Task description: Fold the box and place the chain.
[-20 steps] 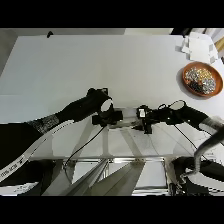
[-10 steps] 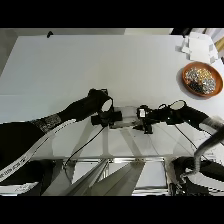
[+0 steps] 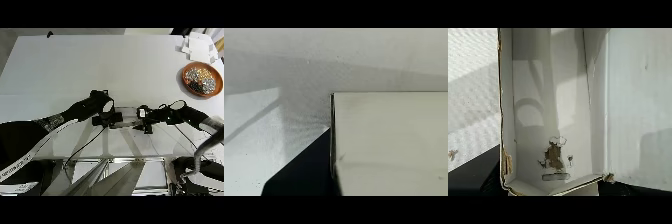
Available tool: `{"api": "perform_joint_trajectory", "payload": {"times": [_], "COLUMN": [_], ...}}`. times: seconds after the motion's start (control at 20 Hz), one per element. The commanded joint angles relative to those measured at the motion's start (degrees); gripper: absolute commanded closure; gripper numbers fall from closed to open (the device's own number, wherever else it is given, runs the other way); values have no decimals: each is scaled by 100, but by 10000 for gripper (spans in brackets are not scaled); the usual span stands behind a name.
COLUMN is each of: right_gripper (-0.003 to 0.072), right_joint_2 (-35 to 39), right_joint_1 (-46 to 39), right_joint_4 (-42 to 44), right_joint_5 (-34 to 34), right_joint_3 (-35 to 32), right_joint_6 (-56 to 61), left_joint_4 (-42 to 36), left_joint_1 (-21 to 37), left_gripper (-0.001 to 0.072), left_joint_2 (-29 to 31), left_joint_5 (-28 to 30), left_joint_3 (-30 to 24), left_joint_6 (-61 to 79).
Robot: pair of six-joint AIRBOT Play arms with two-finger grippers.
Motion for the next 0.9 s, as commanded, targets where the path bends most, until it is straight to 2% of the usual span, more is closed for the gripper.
{"api": "perform_joint_trajectory", "payload": {"times": [0.0,0.25,0.35,0.4,0.85], "right_gripper": [182,182,182,182,182], "right_joint_2": [2,2,2,2,2], "right_joint_1": [2,2,2,2,2], "right_joint_4": [7,7,7,7,7], "right_joint_5": [4,4,4,4,4], "right_joint_3": [4,4,4,4,4], "right_joint_6": [13,13,13,13,13], "left_joint_4": [4,4,-2,-2,236], "left_joint_1": [-2,-2,0,-2,15], "left_gripper": [706,685,535,490,485], "left_joint_2": [-2,-2,2,2,306], "left_joint_5": [-122,-136,-142,-155,-98], "left_joint_3": [4,4,4,4,4], "left_joint_6": [-13,-13,4,4,2]}}
